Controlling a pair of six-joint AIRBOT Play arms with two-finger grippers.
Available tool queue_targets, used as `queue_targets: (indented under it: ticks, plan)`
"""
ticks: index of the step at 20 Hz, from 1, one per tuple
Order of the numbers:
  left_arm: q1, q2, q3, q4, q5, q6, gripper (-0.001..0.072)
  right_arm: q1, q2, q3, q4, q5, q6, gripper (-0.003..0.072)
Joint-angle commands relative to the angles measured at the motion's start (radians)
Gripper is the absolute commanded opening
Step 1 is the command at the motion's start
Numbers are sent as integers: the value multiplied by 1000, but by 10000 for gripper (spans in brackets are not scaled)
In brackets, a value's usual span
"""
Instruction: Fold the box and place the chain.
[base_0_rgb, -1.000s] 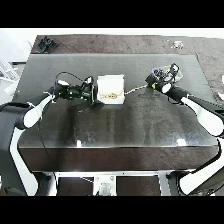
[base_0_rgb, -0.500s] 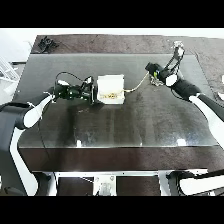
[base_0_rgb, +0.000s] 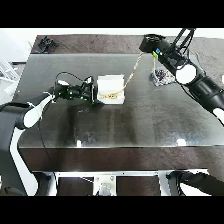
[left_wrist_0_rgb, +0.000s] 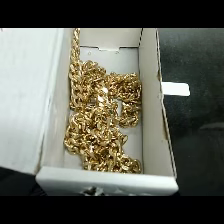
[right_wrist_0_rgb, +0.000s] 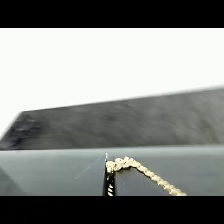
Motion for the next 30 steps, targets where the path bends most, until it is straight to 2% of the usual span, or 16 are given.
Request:
queue_targets:
  ticks: [1,5,14,18,27,30]
  plan:
    - [1,0,0,0,0,0,301,108,65,10,0,-1,-42,6]
    - [1,0,0,0,0,0,301,192,62,16,0,0,-50,6]
    - [1,0,0,0,0,0,300,228,56,22,1,-21,-48,6]
    - [1,0,0,0,0,0,300,271,56,25,1,-104,-49,6]
    - [1,0,0,0,0,0,301,268,12,24,0,-113,-79,6]
    - [1,0,0,0,0,0,301,263,0,24,0,-162,-80,6]
